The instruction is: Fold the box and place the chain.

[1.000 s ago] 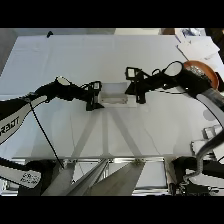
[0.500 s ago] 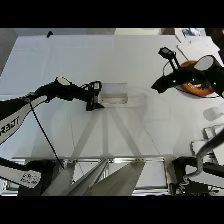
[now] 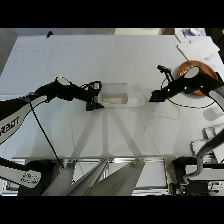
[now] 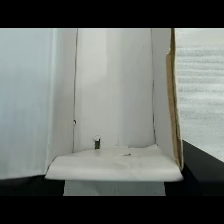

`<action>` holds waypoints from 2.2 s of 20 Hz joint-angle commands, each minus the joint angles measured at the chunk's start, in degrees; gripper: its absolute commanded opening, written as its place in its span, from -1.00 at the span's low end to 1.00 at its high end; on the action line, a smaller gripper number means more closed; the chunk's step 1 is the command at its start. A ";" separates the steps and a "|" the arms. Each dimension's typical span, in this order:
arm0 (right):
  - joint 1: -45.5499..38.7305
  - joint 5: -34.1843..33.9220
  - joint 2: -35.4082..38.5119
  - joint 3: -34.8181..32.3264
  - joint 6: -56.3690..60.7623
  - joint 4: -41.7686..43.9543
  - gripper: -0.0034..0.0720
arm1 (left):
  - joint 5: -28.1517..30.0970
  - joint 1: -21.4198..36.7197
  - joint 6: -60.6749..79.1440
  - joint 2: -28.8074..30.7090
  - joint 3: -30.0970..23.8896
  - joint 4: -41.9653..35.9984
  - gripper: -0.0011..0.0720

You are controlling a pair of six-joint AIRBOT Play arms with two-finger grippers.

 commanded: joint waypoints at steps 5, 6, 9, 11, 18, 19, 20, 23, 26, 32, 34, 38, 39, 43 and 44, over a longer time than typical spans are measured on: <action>4.35 -1.73 -2.80 -0.44 -3.45 13.20 -0.86 | 0.02 0.00 0.00 0.04 0.00 0.00 -0.27; 4.33 -1.42 -2.73 -0.44 -3.34 13.86 -0.68 | 0.02 0.00 0.00 0.04 0.00 0.00 -0.27; 4.33 -0.87 -2.21 -0.44 -3.13 16.41 -0.41 | 0.00 0.00 0.00 0.07 0.00 0.00 -0.27; 4.35 -0.90 -1.38 -0.44 -3.74 18.84 -0.40 | 0.02 0.00 0.00 0.04 0.00 0.00 -0.27; 7.76 -4.20 -0.66 -0.44 -5.40 20.26 -0.17 | 0.02 0.00 0.02 0.07 0.00 0.00 -0.27; 8.35 -4.81 -0.66 -0.44 -5.40 20.28 -0.04 | 0.02 0.00 0.00 0.04 0.00 0.00 -0.27; 8.79 -5.07 -0.66 -0.44 -5.38 20.28 0.26 | 0.02 0.00 0.00 0.07 0.00 0.00 -0.27; 9.40 -4.98 -0.66 -0.44 -5.38 20.41 0.34 | 0.00 0.00 0.00 0.04 0.00 -0.02 -0.27; 9.90 -5.70 -0.66 -0.44 -5.38 20.72 0.34 | 0.02 0.00 0.00 0.04 0.00 0.00 -0.27; 12.96 -9.99 -0.66 -0.44 -3.50 20.70 0.54 | 0.02 0.00 0.00 0.04 0.00 0.00 -0.27; 13.70 -11.58 -0.66 -0.44 -0.17 20.52 0.53 | 0.02 0.00 0.00 0.04 0.00 0.00 -0.27; 15.15 -13.07 -0.66 -0.42 4.52 15.58 0.48 | 0.02 0.00 0.00 0.04 0.00 0.00 -0.27; 15.72 -13.42 -0.66 -0.42 5.79 13.92 0.48 | 0.00 0.00 0.00 0.04 0.00 0.00 -0.27; 18.27 -16.46 -0.63 -0.28 8.59 13.00 0.48 | 0.00 0.00 0.00 0.04 0.00 0.00 -0.27; 18.84 -17.44 -0.63 -0.28 9.62 12.98 0.46 | 0.02 0.00 0.02 0.07 0.00 0.00 -0.27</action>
